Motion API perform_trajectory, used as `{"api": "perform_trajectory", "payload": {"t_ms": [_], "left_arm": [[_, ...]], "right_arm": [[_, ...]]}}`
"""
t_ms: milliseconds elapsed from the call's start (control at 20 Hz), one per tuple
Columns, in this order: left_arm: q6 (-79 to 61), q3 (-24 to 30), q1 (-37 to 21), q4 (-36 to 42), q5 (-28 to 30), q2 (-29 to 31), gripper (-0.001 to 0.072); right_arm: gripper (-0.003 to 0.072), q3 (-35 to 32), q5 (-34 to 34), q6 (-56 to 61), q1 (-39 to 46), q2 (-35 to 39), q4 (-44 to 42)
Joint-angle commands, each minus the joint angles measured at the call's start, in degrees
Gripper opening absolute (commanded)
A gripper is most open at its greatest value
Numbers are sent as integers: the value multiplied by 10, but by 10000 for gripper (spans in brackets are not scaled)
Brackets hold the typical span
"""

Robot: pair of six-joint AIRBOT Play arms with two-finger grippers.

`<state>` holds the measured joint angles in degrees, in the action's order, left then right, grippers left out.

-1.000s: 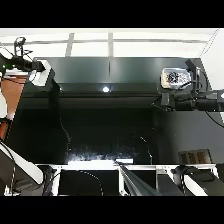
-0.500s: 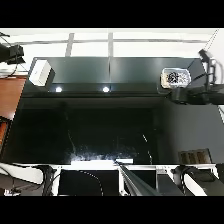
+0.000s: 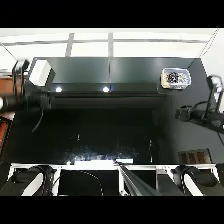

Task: Fold the box and place the chain.

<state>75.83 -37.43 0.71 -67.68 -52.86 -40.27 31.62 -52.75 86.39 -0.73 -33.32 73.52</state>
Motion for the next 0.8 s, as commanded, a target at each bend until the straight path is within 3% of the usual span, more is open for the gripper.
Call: {"api": "perform_trajectory", "payload": {"t_ms": [0,150,300,750], "left_arm": [[-7,149,-18,2,74,156,31],[-6,149,-48,7,71,202,31],[-4,149,-51,24,7,226,31],[-4,149,-51,24,1,225,31]], "right_arm": [[16,-53,-6,6,-1,13,10],[16,-53,-25,6,-1,13,10],[16,-53,-25,6,-1,13,10],[16,-53,-25,6,-1,13,10]]}}
